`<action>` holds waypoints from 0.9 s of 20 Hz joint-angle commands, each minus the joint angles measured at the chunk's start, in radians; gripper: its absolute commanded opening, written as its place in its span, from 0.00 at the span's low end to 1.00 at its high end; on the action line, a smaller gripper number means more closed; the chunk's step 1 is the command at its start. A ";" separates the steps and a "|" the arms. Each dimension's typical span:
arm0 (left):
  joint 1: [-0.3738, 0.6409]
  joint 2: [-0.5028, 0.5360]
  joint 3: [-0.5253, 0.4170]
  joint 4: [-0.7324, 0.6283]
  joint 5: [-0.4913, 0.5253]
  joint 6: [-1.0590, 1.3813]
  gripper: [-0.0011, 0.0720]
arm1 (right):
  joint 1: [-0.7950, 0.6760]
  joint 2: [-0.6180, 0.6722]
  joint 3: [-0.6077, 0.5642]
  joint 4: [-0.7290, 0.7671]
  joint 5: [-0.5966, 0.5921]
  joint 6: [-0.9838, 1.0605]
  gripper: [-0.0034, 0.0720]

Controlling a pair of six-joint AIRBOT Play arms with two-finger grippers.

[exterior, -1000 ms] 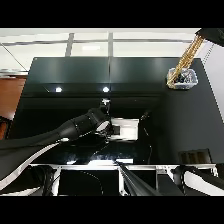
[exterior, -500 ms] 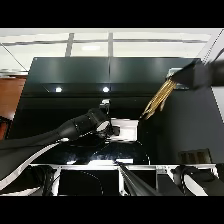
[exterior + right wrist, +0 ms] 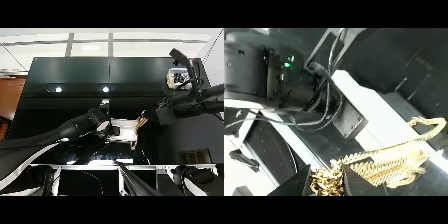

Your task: Fold the box and place the chain.

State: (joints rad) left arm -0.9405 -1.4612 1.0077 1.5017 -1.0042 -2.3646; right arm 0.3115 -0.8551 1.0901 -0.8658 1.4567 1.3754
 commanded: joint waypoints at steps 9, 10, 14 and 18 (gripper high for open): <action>0.000 0.000 0.001 0.000 -0.001 0.000 0.06 | 0.088 -0.013 -0.233 0.043 -0.190 0.000 0.11; 0.000 0.000 0.001 0.000 -0.001 0.000 0.06 | 0.088 -0.013 -0.246 0.043 -0.195 0.001 0.11; 0.000 0.000 0.001 0.000 -0.002 0.000 0.06 | 0.087 -0.013 -0.256 0.041 -0.209 0.000 0.54; 0.001 0.000 0.001 0.001 -0.003 0.000 0.06 | -0.019 0.011 -0.256 -0.075 -0.182 0.000 0.63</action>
